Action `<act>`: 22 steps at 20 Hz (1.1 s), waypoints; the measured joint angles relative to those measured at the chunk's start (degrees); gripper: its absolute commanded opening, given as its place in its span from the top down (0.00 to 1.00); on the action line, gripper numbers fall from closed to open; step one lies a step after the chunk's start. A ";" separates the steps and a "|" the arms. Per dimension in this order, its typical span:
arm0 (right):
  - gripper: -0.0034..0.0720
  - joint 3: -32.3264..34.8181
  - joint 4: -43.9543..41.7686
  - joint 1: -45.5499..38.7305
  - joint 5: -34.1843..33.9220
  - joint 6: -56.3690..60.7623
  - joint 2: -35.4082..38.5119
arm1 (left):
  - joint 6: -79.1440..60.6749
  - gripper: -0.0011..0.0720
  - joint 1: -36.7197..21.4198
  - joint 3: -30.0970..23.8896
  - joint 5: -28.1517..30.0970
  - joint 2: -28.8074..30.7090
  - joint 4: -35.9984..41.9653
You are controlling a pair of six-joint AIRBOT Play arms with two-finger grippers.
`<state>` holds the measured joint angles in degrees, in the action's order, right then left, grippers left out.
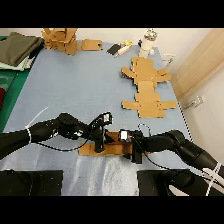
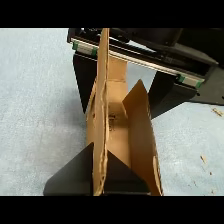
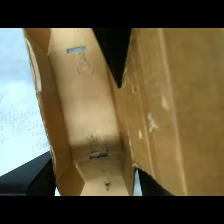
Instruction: Fold the box.
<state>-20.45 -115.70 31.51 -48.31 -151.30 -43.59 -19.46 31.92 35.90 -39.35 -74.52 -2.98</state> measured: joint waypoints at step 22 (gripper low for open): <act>0.02 -0.07 -11.54 -8.48 -4.22 -18.67 -5.70 | 0.00 0.97 0.00 0.00 0.20 0.00 0.07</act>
